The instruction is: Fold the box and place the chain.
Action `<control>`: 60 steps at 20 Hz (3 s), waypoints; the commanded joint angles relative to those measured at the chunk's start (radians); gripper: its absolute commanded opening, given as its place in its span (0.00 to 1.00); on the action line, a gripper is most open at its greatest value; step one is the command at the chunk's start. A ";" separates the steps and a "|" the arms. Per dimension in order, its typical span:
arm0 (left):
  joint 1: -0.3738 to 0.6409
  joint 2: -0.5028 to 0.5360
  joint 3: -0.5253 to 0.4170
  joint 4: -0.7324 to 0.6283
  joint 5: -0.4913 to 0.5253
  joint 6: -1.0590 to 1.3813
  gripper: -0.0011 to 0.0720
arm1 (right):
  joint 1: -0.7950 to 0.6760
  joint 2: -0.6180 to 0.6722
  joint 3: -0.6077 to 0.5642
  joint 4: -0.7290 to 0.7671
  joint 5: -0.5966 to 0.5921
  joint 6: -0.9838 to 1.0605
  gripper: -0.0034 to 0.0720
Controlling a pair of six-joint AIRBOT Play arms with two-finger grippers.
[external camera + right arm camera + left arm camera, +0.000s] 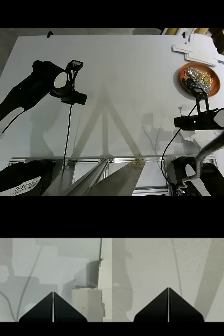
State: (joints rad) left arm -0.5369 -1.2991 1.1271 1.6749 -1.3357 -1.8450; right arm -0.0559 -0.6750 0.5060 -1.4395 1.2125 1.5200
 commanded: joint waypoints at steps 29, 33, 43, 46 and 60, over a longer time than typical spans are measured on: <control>-0.001 0.000 -0.002 0.000 0.000 0.000 0.03 | 0.000 -0.006 0.012 0.155 -0.435 0.018 0.07; -0.001 0.000 -0.002 0.000 0.000 0.000 0.03 | -0.124 -0.175 0.230 -0.141 -0.217 0.085 0.07; -0.001 0.000 -0.002 0.000 0.000 0.000 0.03 | -0.667 -0.633 0.518 -0.455 0.164 -0.241 0.72; -0.001 0.000 -0.002 0.000 0.000 0.000 0.03 | -0.673 -0.635 0.518 -0.521 0.096 -0.297 0.72; -0.001 0.000 -0.002 0.000 0.000 0.000 0.03 | -0.624 -0.747 0.518 -0.509 0.108 -0.351 0.07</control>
State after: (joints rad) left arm -0.5369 -1.2991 1.1255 1.6749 -1.3357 -1.8446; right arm -0.7113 -1.4322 1.0233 -1.9564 1.2850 1.1961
